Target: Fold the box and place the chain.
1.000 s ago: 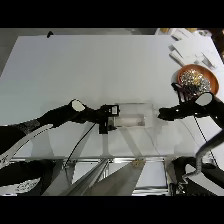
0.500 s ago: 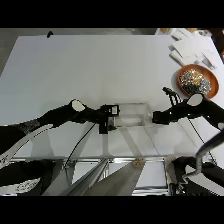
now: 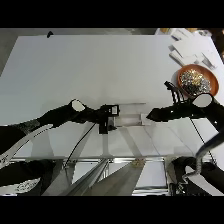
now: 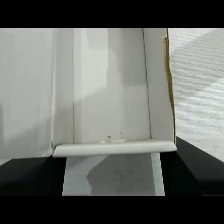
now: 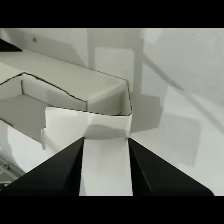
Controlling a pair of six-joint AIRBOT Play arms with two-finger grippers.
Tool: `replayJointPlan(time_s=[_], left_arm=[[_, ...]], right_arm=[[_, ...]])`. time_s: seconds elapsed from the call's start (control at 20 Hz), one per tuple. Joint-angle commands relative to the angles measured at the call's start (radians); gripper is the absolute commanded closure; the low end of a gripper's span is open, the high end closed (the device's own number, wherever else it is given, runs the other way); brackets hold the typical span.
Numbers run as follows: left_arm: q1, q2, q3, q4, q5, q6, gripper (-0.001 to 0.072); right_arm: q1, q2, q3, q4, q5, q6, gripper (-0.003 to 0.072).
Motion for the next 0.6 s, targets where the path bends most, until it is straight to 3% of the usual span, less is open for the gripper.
replayJointPlan(time_s=[0.0,0.3,0.4,0.55], left_arm=[[0.0,0.001,0.0,0.0,0.0,0.0,0.0388],[0.0,0.001,0.0,0.0,0.0,0.0,0.0388],[0.0,0.001,0.0,0.0,0.0,0.0,0.0388],[0.0,0.001,0.0,0.0,0.0,0.0,0.0388]], right_arm=[[0.061,0.007,0.0,0.017,-0.023,-0.002,0.0346],[0.177,0.008,0.0,-0.005,-0.092,0.064,0.0341],[0.218,0.008,0.0,-0.053,-0.12,0.124,0.0294],[0.293,0.006,0.013,-0.181,-0.174,0.269,0.0292]])
